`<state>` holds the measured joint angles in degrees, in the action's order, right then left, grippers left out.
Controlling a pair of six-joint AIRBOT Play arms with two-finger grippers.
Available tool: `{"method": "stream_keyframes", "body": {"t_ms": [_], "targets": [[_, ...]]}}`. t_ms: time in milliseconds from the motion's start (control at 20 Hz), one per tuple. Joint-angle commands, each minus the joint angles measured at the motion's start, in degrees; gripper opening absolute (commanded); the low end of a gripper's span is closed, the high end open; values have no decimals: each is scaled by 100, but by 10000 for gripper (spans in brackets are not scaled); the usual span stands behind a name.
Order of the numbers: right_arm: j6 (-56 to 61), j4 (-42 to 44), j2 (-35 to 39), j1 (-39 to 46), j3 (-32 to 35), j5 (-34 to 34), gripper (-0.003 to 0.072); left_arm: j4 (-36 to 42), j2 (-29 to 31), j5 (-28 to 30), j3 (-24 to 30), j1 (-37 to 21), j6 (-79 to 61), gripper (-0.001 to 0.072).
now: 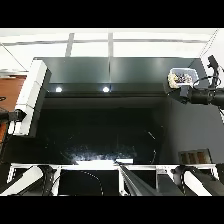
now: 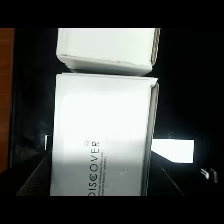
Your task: Fold the box and place the chain.
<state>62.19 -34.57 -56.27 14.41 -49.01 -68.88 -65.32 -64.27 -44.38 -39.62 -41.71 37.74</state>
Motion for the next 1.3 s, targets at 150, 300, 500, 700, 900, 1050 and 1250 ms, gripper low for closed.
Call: {"method": "stream_keyframes", "body": {"t_ms": [150,300,500,700,900,1050,1250], "targets": [[-7,-15,2,-105,0,15,18,258,579,-1032,-756,168,26,711],[208,-605,22,-103,0,107,18,1272,903,-1333,-822,586,1086,437],[1012,-2249,634,-109,66,101,16,1547,1126,-1965,-737,2096,1364,24],[1003,-2710,2000,-109,1088,1001,17,1099,1779,-634,-24,4249,2221,24],[1010,-2483,2253,-107,2041,1401,19,809,2009,911,745,5488,3130,25],[1005,-1987,2256,-107,2055,1180,19,706,1989,946,907,5617,3130,27],[1005,-1963,2256,-107,2055,1189,19,752,1989,944,909,5628,3130,28]]}}
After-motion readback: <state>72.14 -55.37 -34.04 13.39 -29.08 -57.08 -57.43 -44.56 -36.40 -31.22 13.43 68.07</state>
